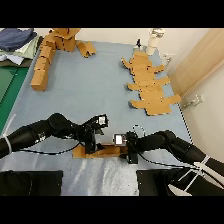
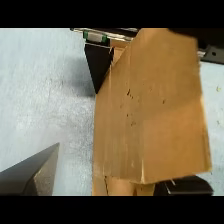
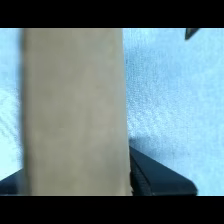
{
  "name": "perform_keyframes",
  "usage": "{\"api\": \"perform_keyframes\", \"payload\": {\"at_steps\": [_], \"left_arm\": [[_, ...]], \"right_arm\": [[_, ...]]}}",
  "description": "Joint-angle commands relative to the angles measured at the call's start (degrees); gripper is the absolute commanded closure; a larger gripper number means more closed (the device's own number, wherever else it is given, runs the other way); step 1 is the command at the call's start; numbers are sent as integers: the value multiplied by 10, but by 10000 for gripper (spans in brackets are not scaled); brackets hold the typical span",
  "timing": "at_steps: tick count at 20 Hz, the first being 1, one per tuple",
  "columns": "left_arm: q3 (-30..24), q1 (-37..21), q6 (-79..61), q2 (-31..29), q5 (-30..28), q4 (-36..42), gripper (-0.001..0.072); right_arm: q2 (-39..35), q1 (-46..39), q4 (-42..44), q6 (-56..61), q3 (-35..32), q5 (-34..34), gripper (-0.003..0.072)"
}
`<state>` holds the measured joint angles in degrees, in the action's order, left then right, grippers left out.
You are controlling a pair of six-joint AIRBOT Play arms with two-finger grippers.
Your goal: Fold the box.
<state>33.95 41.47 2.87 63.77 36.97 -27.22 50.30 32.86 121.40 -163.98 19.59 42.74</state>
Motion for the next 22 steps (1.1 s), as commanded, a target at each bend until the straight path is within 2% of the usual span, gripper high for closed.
{"api": "perform_keyframes", "payload": {"at_steps": [1, 3, 4, 5, 6, 7, 9, 10, 12, 14, 18, 20, 22], "left_arm": [[0, -16, 184, -42, 6, -155, 48], [0, -37, 361, -87, 65, -271, 51], [0, -43, 453, -110, 110, -297, 108], [0, -47, 538, -127, 163, -299, 429], [-1, -44, 602, -140, 220, -292, 699], [-6, -36, 665, -146, 255, -269, 698], [-27, -7, 761, -146, 257, -170, 698], [-40, 11, 785, -144, 225, -112, 698], [-68, 45, 791, -122, 117, 24, 698], [-80, 68, 738, -88, 24, 148, 698], [-79, 74, 533, -21, -30, 388, 699], [-79, 74, 460, -6, -58, 460, 699], [-79, 73, 428, 4, -86, 491, 699]], "right_arm": [[0, 0, 0, 0, 0, 0, 168], [0, 0, 0, 0, 0, 0, 168], [0, 0, 0, 0, 0, 0, 168], [0, 0, 0, 0, 0, 0, 168], [0, 0, 0, 0, 0, 0, 168], [0, 0, 0, 0, 0, 0, 168], [0, 0, 0, 0, 0, 0, 168], [0, 0, 0, 0, 0, 0, 168], [0, 0, 0, 0, 0, 0, 168], [0, 0, 0, 0, 0, 0, 168], [0, 0, 0, 0, 0, 0, 168], [0, 0, 0, 0, 0, 0, 168], [0, 0, 0, 0, 0, 0, 168]]}}
